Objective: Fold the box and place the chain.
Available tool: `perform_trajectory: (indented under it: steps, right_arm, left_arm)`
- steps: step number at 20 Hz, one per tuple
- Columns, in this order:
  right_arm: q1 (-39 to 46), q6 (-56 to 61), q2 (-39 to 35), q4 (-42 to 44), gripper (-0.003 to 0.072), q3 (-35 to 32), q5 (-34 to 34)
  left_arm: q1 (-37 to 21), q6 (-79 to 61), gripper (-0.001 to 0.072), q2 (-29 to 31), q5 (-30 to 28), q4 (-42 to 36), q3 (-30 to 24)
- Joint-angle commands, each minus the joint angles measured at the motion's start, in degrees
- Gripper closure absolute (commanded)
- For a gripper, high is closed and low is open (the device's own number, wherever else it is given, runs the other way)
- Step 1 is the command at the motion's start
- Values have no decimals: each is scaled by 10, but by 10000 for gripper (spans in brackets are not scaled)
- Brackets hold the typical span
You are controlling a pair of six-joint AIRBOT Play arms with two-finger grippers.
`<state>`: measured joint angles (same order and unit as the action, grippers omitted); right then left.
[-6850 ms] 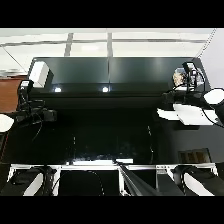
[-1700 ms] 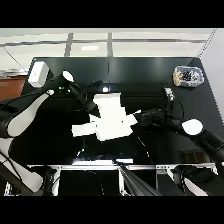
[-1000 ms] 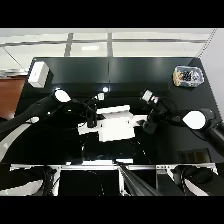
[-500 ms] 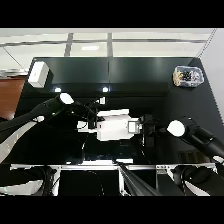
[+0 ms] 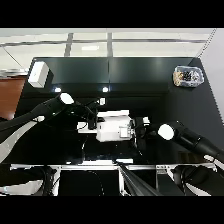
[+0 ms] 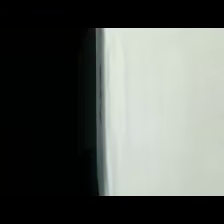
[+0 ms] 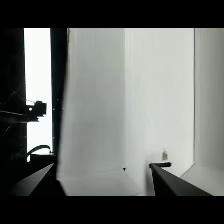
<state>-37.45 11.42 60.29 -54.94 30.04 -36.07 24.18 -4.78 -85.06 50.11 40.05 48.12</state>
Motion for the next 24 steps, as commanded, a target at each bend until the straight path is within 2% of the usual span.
perform_trajectory:
  steps: [1, 7, 9, 13, 18, 24]
  right_arm:
    - [0, -2, 2, 2, -12, 22, 21]
    - [48, -2, 2, 0, -11, 45, 26]
    - [69, -7, 3, 67, -11, 45, 11]
    - [116, -76, 8, 142, -12, 45, 9]
    - [130, -223, 55, 276, -12, 45, -14]
    - [131, -279, 98, 294, -11, 44, -57]
  left_arm:
    - [0, 0, 685, 0, 1, 2, 4]
    - [0, 0, 684, 0, 1, 2, 14]
    - [0, 0, 685, 0, 5, 2, 14]
    - [0, 0, 684, 0, 10, 2, 14]
    - [0, 0, 684, 0, 11, 2, 14]
    - [0, 0, 684, 0, 12, 2, 14]
